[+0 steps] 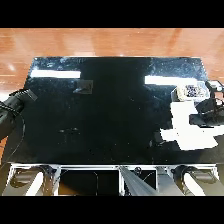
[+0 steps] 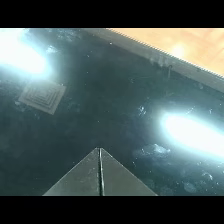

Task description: Fold the box and place the chain.

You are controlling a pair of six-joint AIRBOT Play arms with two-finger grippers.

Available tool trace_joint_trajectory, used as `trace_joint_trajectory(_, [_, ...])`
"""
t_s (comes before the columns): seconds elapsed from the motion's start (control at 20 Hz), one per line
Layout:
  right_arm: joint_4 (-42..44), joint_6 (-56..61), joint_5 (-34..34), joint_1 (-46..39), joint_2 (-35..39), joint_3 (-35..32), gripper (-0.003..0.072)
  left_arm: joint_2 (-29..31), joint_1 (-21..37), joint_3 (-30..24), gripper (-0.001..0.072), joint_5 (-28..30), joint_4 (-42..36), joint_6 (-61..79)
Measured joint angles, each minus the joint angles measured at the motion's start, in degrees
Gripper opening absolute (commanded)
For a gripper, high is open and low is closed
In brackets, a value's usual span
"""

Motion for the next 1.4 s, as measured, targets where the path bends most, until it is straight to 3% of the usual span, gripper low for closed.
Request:
trace_joint_trajectory(0.65, [0.0, 0.0, 0.0, 0.0, 0.0, 0.0, 0.0037, -0.1, 0.0, 0.0, 0.0022, -0.1, 0.0, 0.0])
trace_joint_trajectory(0.85, [0.0, -0.5, -2.1, 0.0, 0.0, 0.0, 0.0038, -1.6, -0.4, -0.1, 0.0023, -2.8, -0.4, 0.0])
trace_joint_trajectory(1.0, [0.2, -1.0, -9.2, 0.0, 0.0, 0.0, 0.0037, -4.2, -4.3, 0.3, 0.0023, -2.6, -2.1, 0.7])
trace_joint_trajectory(1.15, [2.9, -1.2, -16.7, 0.0, 0.0, 0.0, 0.0041, -7.6, -13.6, 2.6, 0.0023, 1.9, -2.6, 6.6])
trace_joint_trajectory(1.2, [4.1, -1.2, -18.7, 0.0, 0.0, 0.0, 0.0293, -8.9, -16.7, 4.0, 0.0032, 3.5, -2.3, 8.3])
trace_joint_trajectory(1.25, [5.2, -1.1, -20.8, 0.0, 0.0, 0.0, 0.0707, -10.3, -19.5, 5.7, 0.0204, 5.6, -1.7, 9.8])
trace_joint_trajectory(1.3, [6.6, -0.9, -22.6, 0.0, 0.0, 0.0, 0.0715, -11.6, -21.8, 7.5, 0.0643, 7.5, -1.1, 10.9])
trace_joint_trajectory(1.4, [8.8, -0.2, -24.4, -0.2, -0.1, 0.2, 0.0713, -13.7, -25.0, 10.3, 0.0623, 10.2, -0.6, 11.7])
